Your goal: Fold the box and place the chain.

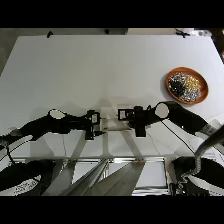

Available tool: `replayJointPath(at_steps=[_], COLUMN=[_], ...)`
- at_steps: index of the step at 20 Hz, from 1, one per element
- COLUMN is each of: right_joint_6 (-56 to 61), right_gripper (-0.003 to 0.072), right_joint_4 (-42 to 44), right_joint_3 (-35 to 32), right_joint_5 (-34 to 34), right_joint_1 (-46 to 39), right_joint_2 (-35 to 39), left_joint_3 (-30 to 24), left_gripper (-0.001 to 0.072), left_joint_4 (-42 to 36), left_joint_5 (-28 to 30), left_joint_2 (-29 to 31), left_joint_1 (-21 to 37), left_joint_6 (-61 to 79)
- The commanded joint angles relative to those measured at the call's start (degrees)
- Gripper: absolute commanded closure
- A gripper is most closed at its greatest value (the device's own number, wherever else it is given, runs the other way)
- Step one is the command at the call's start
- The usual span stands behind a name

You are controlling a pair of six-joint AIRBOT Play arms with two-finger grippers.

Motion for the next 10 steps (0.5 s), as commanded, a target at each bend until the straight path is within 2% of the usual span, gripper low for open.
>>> replayJointPath(at_steps=[1,4,5,6,7,10], right_joint_6=[0.2,0.6,0.6,0.6,0.6,0.6], right_gripper=[0.0595,0.0584,0.0523,0.0399,0.0320,0.0317], right_joint_4=[0.3,0.3,0.3,0.3,0.3,0.3], right_joint_3=[0.0,0.0,0.0,0.0,0.0,0.0], right_joint_5=[-2.6,-2.1,-1.7,-1.7,-1.6,-0.9], right_joint_1=[1.2,1.2,1.2,1.2,1.2,1.2], right_joint_2=[0.0,0.0,0.0,0.0,-0.1,-0.5], left_joint_3=[0.0,0.0,0.0,0.0,0.0,0.0], left_gripper=[0.0597,0.0597,0.0597,0.0597,0.0597,0.0597], left_joint_4=[0.0,0.0,0.0,0.0,0.0,0.0], left_joint_5=[0.0,0.0,0.0,0.0,0.0,0.0], left_joint_2=[0.0,0.0,0.0,0.0,0.0,0.0], left_joint_1=[0.0,0.0,0.0,0.0,0.0,0.0], left_joint_6=[0.0,0.0,0.0,0.0,0.0,0.0])
